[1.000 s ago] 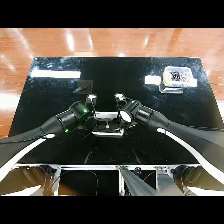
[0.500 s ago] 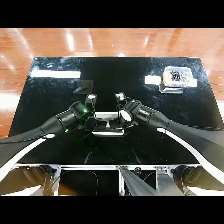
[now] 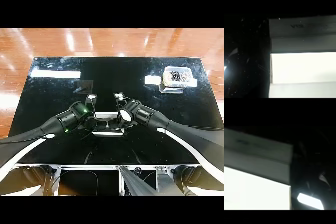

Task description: Fold the box and place the chain.

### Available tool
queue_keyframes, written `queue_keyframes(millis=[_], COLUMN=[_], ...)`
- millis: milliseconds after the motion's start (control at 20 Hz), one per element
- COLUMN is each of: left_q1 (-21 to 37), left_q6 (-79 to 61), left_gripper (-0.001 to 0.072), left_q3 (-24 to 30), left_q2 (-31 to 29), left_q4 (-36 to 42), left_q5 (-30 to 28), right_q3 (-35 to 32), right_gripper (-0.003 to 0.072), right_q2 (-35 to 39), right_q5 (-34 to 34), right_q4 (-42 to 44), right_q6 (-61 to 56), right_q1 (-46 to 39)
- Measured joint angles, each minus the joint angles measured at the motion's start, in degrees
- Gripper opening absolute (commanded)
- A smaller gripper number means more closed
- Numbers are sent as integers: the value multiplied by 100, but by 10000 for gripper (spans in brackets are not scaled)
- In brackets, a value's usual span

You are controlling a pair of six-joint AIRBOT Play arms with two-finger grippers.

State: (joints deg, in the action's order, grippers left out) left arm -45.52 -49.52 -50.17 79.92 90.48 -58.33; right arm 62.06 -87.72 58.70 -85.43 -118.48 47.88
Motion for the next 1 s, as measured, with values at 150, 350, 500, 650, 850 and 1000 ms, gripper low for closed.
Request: queue_keyframes(millis=[150, 350, 500, 650, 850, 1000], left_q1=[0, 0, 0, 0, 0, 0], left_q6=[0, -7, -7, -4, -4, -2], left_gripper=[25, 25, 25, 24, 24, 25], left_q3=[0, 0, 0, 0, 0, 0], left_q2=[2, 2, 2, 2, 0, 2], left_q4=[-2, -4, -4, -4, -4, -4], left_q5=[0, 2, 2, 4, 4, 7], right_q3=[0, 4, 11, 17, 24, 31], right_gripper=[385, 385, 385, 386, 387, 387], right_q2=[-2, 42, 188, 334, 435, 505], right_q5=[66, 247, 313, 452, 518, 573], right_q4=[4, 0, -22, -96, -155, -155], right_q6=[-13, -26, -42, -39, -37, 9], right_q1=[-2, -2, -2, 0, 0, 0])
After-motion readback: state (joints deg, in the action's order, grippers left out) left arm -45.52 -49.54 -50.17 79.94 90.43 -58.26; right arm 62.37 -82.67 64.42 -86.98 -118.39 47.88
